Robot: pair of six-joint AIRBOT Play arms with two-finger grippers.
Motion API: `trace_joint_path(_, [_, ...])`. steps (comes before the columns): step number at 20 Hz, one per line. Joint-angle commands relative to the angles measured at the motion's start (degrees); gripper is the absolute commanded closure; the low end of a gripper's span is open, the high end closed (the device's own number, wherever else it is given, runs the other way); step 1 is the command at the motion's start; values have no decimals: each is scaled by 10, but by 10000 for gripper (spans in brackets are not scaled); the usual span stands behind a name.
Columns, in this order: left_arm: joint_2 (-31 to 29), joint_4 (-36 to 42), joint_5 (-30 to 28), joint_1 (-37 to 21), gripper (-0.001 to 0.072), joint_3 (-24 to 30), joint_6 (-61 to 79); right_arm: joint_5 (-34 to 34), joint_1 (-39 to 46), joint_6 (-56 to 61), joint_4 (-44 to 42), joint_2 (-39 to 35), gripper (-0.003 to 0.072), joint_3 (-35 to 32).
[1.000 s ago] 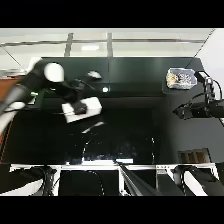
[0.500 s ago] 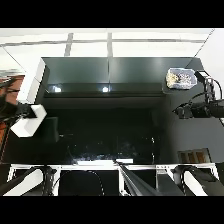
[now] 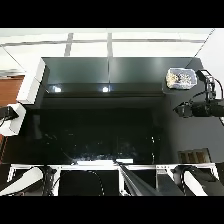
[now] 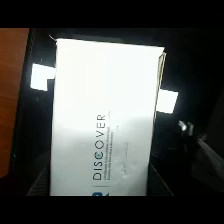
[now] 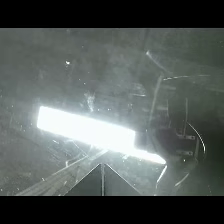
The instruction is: Fold the box and place the chain.
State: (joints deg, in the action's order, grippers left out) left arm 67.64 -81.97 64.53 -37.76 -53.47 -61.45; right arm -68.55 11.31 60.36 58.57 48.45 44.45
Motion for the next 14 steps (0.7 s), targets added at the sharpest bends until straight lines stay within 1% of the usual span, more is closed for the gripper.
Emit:
trace_joint_path(1, [29,2,-59,11,417,0,72,9,0,29,0,0,672,0])
trace_joint_path(4, [58,45,-86,24,418,0,72,8,0,58,0,0,672,0])
trace_joint_path(6, [76,67,-89,33,417,-3,71,7,0,68,0,0,672,0])
trace_joint_path(7, [81,64,-95,38,379,-8,67,5,0,68,-1,0,672,0])
trace_joint_path(8, [81,64,-110,41,117,-13,59,2,0,68,-4,0,672,0])
trace_joint_path(9, [79,65,-112,45,0,-26,52,-3,0,68,-10,0,672,0])
trace_joint_path(11, [74,66,-100,64,1,-78,24,-4,0,68,-29,0,672,0])
trace_joint_path(14, [70,66,-77,112,2,-187,-38,3,0,68,-57,0,672,0])
